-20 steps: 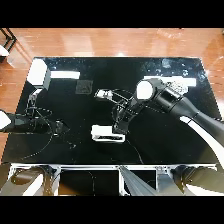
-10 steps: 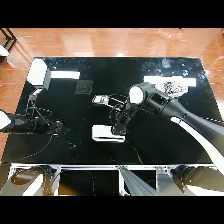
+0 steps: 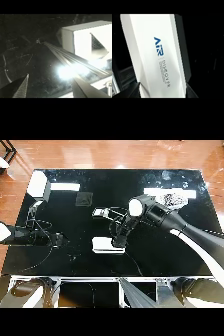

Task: Fold the box and place the chain.

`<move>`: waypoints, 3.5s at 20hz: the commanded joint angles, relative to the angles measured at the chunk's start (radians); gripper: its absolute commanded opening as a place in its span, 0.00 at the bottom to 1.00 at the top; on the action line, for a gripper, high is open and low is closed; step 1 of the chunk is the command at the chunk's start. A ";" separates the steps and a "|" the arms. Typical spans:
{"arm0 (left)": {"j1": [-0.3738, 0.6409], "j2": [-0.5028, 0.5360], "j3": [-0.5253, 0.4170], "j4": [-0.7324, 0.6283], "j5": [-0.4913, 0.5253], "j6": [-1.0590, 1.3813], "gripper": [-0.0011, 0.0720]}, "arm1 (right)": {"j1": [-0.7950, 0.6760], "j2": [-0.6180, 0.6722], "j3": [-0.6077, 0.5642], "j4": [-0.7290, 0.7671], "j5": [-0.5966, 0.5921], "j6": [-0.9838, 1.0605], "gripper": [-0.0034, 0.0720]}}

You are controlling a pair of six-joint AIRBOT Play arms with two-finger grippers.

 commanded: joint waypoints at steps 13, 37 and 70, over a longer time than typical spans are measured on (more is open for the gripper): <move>0.000 0.001 0.000 0.000 -0.007 0.001 0.87 | 0.035 0.000 0.000 -0.004 -0.014 0.084 0.57; 0.000 0.001 0.000 0.000 -0.014 0.001 0.87 | 0.059 0.050 0.003 -0.030 -0.022 0.175 0.53; 0.001 0.001 -0.030 -0.026 0.002 0.024 0.87 | 0.146 0.050 0.002 -0.100 -0.043 0.233 0.22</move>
